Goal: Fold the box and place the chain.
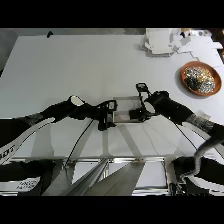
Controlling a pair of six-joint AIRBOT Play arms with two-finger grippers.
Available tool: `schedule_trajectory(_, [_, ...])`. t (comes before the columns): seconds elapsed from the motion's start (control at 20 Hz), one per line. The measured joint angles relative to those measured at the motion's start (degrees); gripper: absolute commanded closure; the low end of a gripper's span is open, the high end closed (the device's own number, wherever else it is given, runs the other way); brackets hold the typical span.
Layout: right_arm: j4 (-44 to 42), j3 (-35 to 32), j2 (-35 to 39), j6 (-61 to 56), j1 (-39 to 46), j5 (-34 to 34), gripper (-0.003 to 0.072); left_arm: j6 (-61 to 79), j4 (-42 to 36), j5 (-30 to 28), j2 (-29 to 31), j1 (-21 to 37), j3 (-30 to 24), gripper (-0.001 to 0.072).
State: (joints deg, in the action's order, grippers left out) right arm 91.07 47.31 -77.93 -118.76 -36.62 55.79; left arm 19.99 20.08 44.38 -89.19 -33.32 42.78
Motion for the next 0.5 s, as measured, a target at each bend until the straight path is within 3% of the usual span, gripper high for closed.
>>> schedule_trajectory(0.05, [0.2, -0.1, 0.0, 0.5, 0.0, 0.1, 0.0418, 0.5, 0.3, 0.0, 0.0, 0.0, 0.0, 0.0559])
schedule_trajectory(0.1, [0.2, -0.1, 0.2, 0.5, 0.0, 1.0, 0.0369, 0.5, 0.3, 0.0, 0.0, 0.0, 0.0, 0.0559])
schedule_trajectory(0.5, [1.0, 0.9, 10.2, 6.4, 0.0, 4.8, 0.0368, 0.2, 0.1, 0.0, 0.0, 0.0, 0.0, 0.0559])
